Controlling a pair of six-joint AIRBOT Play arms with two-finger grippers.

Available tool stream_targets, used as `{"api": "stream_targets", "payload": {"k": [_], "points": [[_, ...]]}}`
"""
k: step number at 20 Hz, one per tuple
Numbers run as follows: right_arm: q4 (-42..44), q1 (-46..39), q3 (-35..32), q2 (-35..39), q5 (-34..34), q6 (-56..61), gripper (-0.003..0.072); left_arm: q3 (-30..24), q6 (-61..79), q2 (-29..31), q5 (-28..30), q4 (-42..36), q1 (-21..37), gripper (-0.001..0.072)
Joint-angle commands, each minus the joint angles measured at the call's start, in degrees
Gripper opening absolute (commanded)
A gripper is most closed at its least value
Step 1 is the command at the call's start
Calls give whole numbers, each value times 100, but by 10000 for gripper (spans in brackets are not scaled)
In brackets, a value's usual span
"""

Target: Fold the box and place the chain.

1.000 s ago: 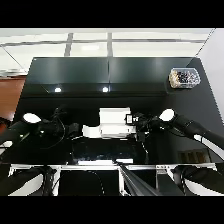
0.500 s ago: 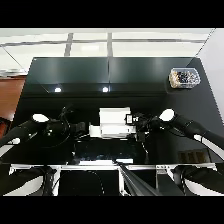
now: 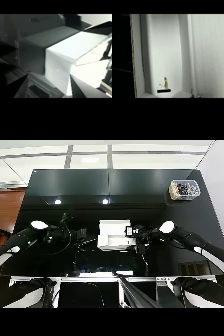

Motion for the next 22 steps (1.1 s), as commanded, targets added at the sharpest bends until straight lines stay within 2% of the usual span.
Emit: {"api": "stream_targets", "payload": {"k": [1,5,6,7,9,13,16,22], "points": [[2,4,-4,-2,0,2,135,68,-15,-4,-339,-122,-79,591],[2,4,-4,0,0,2,135,286,-15,-4,-367,-116,-470,547],[2,4,-4,0,0,2,135,361,-28,-4,-339,-111,-562,483],[2,4,-4,0,0,2,136,435,-57,-4,-337,-109,-643,458],[2,4,-4,0,0,2,135,577,-245,-4,-262,-70,-822,458],[2,4,-4,0,0,2,135,911,-1641,-4,168,1091,-1311,458],[2,4,-4,0,0,2,136,1198,-2549,-4,236,1982,-1628,458],[2,4,-4,0,0,2,135,1609,-3912,-4,479,3292,-2155,456]]}}
